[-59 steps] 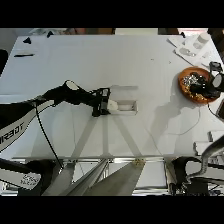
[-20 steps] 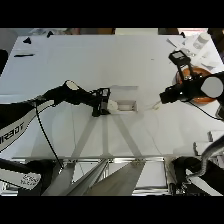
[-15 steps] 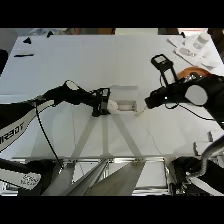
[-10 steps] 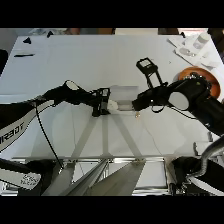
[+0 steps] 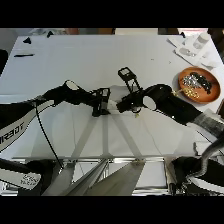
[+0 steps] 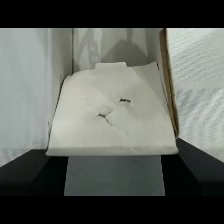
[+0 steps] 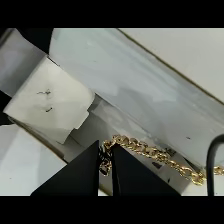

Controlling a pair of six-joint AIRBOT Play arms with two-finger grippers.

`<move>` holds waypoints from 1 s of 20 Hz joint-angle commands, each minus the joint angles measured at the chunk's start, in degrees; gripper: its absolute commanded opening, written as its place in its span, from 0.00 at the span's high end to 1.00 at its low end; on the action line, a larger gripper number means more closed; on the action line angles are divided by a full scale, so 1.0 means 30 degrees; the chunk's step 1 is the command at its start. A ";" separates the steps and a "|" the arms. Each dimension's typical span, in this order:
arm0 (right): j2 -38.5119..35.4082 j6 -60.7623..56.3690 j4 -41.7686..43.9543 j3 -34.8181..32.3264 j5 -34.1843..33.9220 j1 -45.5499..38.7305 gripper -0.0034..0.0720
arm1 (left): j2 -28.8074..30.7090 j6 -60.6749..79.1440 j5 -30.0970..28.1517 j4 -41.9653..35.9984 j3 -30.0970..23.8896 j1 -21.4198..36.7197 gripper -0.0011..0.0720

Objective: Fold the box and place the chain.

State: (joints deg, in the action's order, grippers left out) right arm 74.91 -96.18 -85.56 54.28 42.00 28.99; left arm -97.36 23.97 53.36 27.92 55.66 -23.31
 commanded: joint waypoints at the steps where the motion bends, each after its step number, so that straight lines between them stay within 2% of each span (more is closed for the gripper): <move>1: 0.0969 -0.0022 0.0087 0.0000 -0.0350 0.0051 0.70 | 0.0000 0.0007 0.0000 0.0007 0.0007 0.0000 0.70; 2: 0.0780 -0.0015 0.0066 0.0029 -0.0342 0.0051 0.54 | 0.0000 0.0007 0.0000 0.0007 0.0007 0.0000 0.70; 7: -0.2200 -0.0940 -0.1479 0.0044 -0.0058 -0.0219 0.54 | 0.0000 0.0007 0.0007 0.0000 0.0007 0.0000 0.70; 10: -0.4881 -0.2557 -0.2958 0.0044 0.1173 -0.2135 0.54 | 0.0000 0.0007 0.0000 0.0000 0.0007 0.0000 0.70; 12: -0.5996 -0.2645 -0.3657 0.0044 0.2856 -0.4240 0.54 | 0.0000 0.0007 0.0007 0.0007 0.0007 0.0000 0.70; 14: -0.6164 -0.2645 -0.3818 0.0029 0.4903 -0.6572 0.49 | 0.0000 0.0007 0.0000 0.0007 0.0007 0.0000 0.70; 15: -0.5974 -0.2637 -0.3810 0.0022 0.5697 -0.7512 0.33 | 0.0000 0.0007 0.0000 0.0007 0.0007 0.0000 0.70; 16: -0.5697 -0.2623 -0.3789 0.0015 0.6309 -0.8320 0.23 | 0.0000 0.0007 0.0000 0.0007 0.0007 0.0000 0.70; 20: -0.3898 -0.2761 -0.3526 0.0015 0.6513 -0.9151 0.22 | 0.0000 0.0007 0.0000 0.0007 0.0007 0.0000 0.70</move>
State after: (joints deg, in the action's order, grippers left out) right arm 60.55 -103.57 -95.90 54.35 59.09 4.36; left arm -97.36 23.97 53.36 27.92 55.64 -23.31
